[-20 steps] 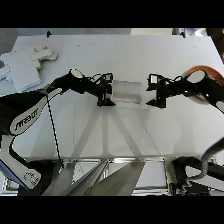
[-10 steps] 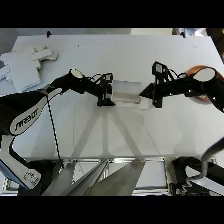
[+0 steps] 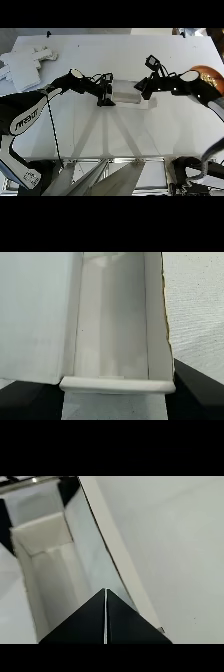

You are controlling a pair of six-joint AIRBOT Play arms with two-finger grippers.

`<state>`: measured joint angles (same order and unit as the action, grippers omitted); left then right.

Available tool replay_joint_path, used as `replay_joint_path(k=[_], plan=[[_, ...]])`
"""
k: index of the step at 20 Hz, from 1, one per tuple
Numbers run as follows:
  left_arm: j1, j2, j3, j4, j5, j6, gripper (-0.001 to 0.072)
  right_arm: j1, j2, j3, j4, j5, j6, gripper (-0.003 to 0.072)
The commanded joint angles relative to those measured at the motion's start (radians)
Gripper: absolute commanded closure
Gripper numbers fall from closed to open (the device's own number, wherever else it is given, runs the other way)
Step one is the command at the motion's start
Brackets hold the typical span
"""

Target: Fold the box and place the chain.

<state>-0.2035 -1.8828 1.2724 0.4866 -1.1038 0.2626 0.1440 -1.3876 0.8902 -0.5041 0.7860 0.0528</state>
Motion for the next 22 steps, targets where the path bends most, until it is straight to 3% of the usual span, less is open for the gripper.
replay_joint_path(k=[1,3,9,19,22], plan=[[0.0,-0.001,0.0,0.0,0.0,0.001,0.0143,0.002,-0.095,0.001,0.087,-0.165,0.004,0.0682],[0.0,-0.001,0.0,0.0,0.0,0.001,0.0143,0.002,-0.132,0.001,0.102,-0.219,0.004,0.0682],[0.0,-0.001,0.0,0.0,0.0,0.001,0.0143,0.002,-0.177,0.001,0.101,-0.172,0.003,0.0682],[0.0,-0.001,0.0,0.0,0.0,0.001,0.0143,-0.02,0.061,0.001,0.076,-0.089,0.003,0.0682],[0.0,-0.001,0.0,0.0,0.0,0.001,0.0143,-0.047,0.093,0.001,-0.074,0.015,0.02,0.0682]])
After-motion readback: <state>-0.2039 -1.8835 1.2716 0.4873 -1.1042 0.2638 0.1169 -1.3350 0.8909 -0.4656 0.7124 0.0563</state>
